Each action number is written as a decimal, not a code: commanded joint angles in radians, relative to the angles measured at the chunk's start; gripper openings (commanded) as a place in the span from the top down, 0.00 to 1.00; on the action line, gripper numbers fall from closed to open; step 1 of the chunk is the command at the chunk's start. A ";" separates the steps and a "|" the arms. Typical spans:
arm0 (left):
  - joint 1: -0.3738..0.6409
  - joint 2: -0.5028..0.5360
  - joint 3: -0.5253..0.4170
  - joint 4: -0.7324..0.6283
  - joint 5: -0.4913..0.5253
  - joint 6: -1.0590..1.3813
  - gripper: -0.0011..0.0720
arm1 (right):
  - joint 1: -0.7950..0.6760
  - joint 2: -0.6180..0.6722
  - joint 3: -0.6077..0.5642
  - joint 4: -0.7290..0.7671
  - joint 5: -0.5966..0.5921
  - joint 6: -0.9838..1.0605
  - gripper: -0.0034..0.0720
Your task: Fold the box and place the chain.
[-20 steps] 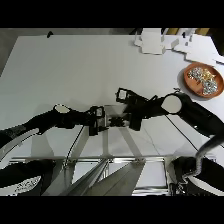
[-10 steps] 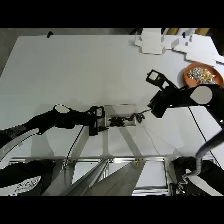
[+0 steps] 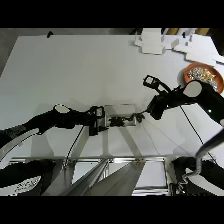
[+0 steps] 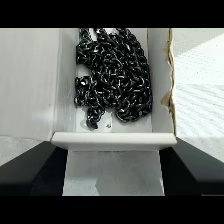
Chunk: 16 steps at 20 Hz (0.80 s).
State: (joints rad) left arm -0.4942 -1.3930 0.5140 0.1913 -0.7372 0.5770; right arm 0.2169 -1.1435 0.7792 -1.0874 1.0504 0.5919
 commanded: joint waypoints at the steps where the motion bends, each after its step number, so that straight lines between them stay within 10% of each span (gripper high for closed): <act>1: 0.000 0.000 0.001 0.000 0.000 0.000 0.61 | -0.002 -0.057 -0.001 0.019 0.008 -0.025 0.66; 16: 0.000 0.000 0.001 0.000 0.000 0.000 0.61 | 0.050 -0.068 -0.001 0.140 0.010 -0.266 0.75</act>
State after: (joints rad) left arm -0.4942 -1.3930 0.5140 0.1913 -0.7372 0.5770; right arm 0.2436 -1.2110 0.7788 -0.9688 1.0519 0.3882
